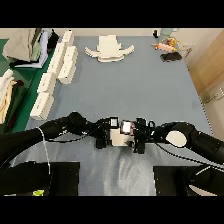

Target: Fold the box.

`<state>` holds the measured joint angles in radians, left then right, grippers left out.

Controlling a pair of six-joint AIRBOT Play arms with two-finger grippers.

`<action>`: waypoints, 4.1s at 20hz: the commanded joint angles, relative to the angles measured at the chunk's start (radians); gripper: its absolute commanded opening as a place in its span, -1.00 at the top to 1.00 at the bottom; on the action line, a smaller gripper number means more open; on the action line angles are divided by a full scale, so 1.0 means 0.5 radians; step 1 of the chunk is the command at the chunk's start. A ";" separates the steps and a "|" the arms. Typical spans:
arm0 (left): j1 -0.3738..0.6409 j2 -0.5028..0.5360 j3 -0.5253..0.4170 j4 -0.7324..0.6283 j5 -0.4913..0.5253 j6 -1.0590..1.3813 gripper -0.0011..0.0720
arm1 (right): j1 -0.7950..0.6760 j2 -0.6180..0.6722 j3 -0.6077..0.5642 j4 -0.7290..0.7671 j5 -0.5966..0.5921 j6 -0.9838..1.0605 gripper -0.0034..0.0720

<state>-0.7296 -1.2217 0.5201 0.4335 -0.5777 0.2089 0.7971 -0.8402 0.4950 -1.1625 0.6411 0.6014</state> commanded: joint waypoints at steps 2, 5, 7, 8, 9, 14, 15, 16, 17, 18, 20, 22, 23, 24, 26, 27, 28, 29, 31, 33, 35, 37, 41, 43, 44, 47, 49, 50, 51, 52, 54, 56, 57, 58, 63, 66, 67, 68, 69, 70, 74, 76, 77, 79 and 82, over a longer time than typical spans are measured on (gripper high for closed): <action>0.000 -0.001 0.001 0.001 0.001 0.002 -0.19 | 0.003 -0.066 0.001 -0.210 -0.092 -0.123 -0.53; 0.000 -0.001 0.001 0.001 0.001 0.001 -0.20 | 0.021 -0.025 0.002 -0.267 -0.101 -0.122 -0.53; 0.000 -0.001 0.001 0.001 0.001 0.002 -0.20 | 0.059 0.029 0.001 -0.303 -0.102 -0.121 -0.53; 0.000 -0.001 0.001 0.001 0.001 0.001 -0.19 | 0.066 0.055 0.001 -0.304 -0.105 -0.122 -0.53; 0.000 -0.001 0.001 0.001 0.001 0.001 -0.20 | 0.065 0.073 0.001 -0.306 -0.111 -0.122 -0.53; 0.000 -0.001 0.001 0.001 0.001 0.001 -0.20 | 0.066 0.101 0.005 -0.331 -0.174 -0.122 -0.53; 0.000 -0.001 0.001 0.001 0.001 0.002 -0.20 | 0.065 0.104 0.005 -0.331 -0.194 -0.122 -0.53; 0.000 -0.001 0.001 0.001 0.001 0.002 -0.20 | 0.065 0.109 0.005 -0.331 -0.211 -0.122 -0.53; 0.000 -0.001 0.001 0.001 0.001 0.002 -0.20 | 0.065 0.114 0.005 -0.331 -0.224 -0.122 -0.53; 0.000 -0.001 0.001 0.001 0.001 0.002 -0.20 | 0.065 0.117 0.005 -0.331 -0.242 -0.122 -0.53; 0.000 -0.001 0.001 0.002 0.001 0.001 -0.20 | 0.065 0.117 0.005 -0.332 -0.260 -0.122 -0.53; 0.000 -0.001 0.001 0.001 0.001 0.002 -0.20 | 0.065 0.116 0.005 -0.332 -0.262 -0.122 -0.53; 0.000 -0.001 0.001 0.001 0.001 0.001 -0.20 | 0.065 0.115 0.005 -0.332 -0.259 -0.122 -0.46; 0.000 -0.001 0.001 0.001 0.001 0.001 -0.20 | 0.065 0.111 0.005 -0.331 -0.259 -0.122 -0.44; 0.000 -0.001 0.001 0.001 0.001 0.001 -0.20 | 0.065 0.084 0.005 -0.326 -0.240 -0.122 -0.44; 0.000 -0.001 0.001 0.002 0.001 0.001 -0.20 | 0.065 0.074 0.005 -0.303 -0.220 -0.122 -0.43; 0.000 -0.001 0.001 0.001 0.002 0.001 -0.20 | 0.065 0.065 0.005 -0.256 -0.197 -0.122 -0.42; 0.000 -0.001 0.001 0.001 0.001 0.001 -0.19 | 0.065 0.057 0.005 -0.208 -0.170 -0.122 -0.19; 0.000 -0.001 0.001 0.001 0.001 0.001 -0.19 | 0.066 0.040 0.005 -0.150 -0.115 -0.122 0.02; 0.000 -0.001 0.001 0.001 0.001 0.002 -0.20 | 0.067 0.028 0.005 -0.124 -0.074 -0.122 0.20; 0.000 -0.001 0.001 0.001 0.001 0.002 -0.20 | 0.070 0.024 0.005 -0.069 -0.045 -0.123 0.22; 0.000 -0.001 0.001 0.001 0.001 0.002 -0.20 | 0.097 0.024 0.005 -0.051 -0.031 -0.122 0.22; 0.000 -0.001 0.001 0.001 0.001 0.001 -0.20 | 0.127 0.024 0.005 -0.010 -0.033 -0.122 0.21; 0.000 -0.001 0.001 0.001 0.001 0.002 -0.20 | 0.127 0.025 0.005 -0.011 -0.034 -0.122 0.20; 0.000 -0.001 0.001 0.002 0.001 0.001 -0.20 | 0.127 0.025 0.005 -0.012 -0.036 -0.122 0.10; 0.000 -0.001 0.001 0.002 0.001 0.001 -0.19 | 0.126 0.052 0.005 -0.016 -0.053 -0.122 0.09; 0.000 -0.001 0.001 0.001 0.001 0.002 -0.20 | 0.125 0.103 0.005 -0.023 -0.098 -0.121 0.09; 0.000 -0.001 0.001 0.001 0.002 0.002 -0.20 | 0.124 0.138 0.005 -0.024 -0.129 -0.120 0.09; 0.000 -0.001 0.001 0.001 0.001 0.001 -0.20 | 0.117 0.173 0.005 -0.024 -0.165 -0.110 0.09; 0.000 -0.001 0.001 0.001 0.001 0.001 -0.20 | 0.098 0.204 0.005 -0.021 -0.183 -0.064 0.09; 0.000 -0.001 0.001 0.001 0.001 0.002 -0.20 | 0.050 0.247 0.005 -0.021 -0.183 0.101 0.10; 0.000 -0.001 0.001 0.001 0.001 0.002 -0.20 | 0.008 0.246 -0.004 -0.013 -0.185 0.343 0.13; 0.000 -0.001 0.001 0.001 0.001 0.001 -0.20 | -0.001 0.240 -0.027 -0.002 -0.204 0.491 0.36; 0.000 -0.001 0.001 0.001 0.001 0.001 -0.19 | -0.001 0.231 -0.058 0.034 -0.236 0.615 0.75; 0.000 -0.001 0.001 0.001 0.001 0.002 -0.20 | 0.015 0.237 -0.336 0.637 -0.688 0.682 0.90; 0.000 -0.001 0.001 0.001 0.001 0.001 -0.19 | 0.087 0.237 -0.426 0.751 -0.836 0.662 0.90; 0.000 -0.001 0.001 0.001 0.001 0.001 -0.19 | 0.107 0.237 -0.443 0.751 -0.837 0.666 0.90; 0.000 -0.001 0.001 0.001 0.001 0.002 -0.19 | 0.121 0.237 -0.458 0.752 -0.833 0.666 0.90; 0.000 -0.001 0.001 0.002 0.002 0.001 -0.20 | 0.131 0.237 -0.469 0.765 -0.827 0.667 0.90; 0.000 -0.001 0.001 0.001 0.001 0.001 -0.20 | 0.144 0.237 -0.483 0.778 -0.829 0.667 0.90; 0.000 -0.001 0.001 0.001 0.001 0.002 -0.19 | 0.192 0.224 -0.555 0.811 -0.828 0.668 0.90; 0.000 -0.001 0.001 0.001 0.001 0.002 -0.19 | 0.192 0.220 -0.588 0.839 -0.828 0.668 0.90; 0.000 -0.001 0.001 0.001 0.001 0.001 -0.20 | 0.192 0.220 -0.601 0.840 -0.828 0.668 0.90; 0.000 -0.001 0.001 0.001 0.001 0.001 -0.19 | 0.192 0.220 -0.615 0.841 -0.829 0.675 0.90; 0.000 -0.001 0.001 0.001 0.001 0.001 -0.20 | 0.192 0.220 -0.615 0.840 -0.829 0.684 0.90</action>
<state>-0.7300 -1.2217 0.5201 0.4347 -0.5774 0.2100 0.8913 -0.7288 0.1951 -0.7437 0.2092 0.9386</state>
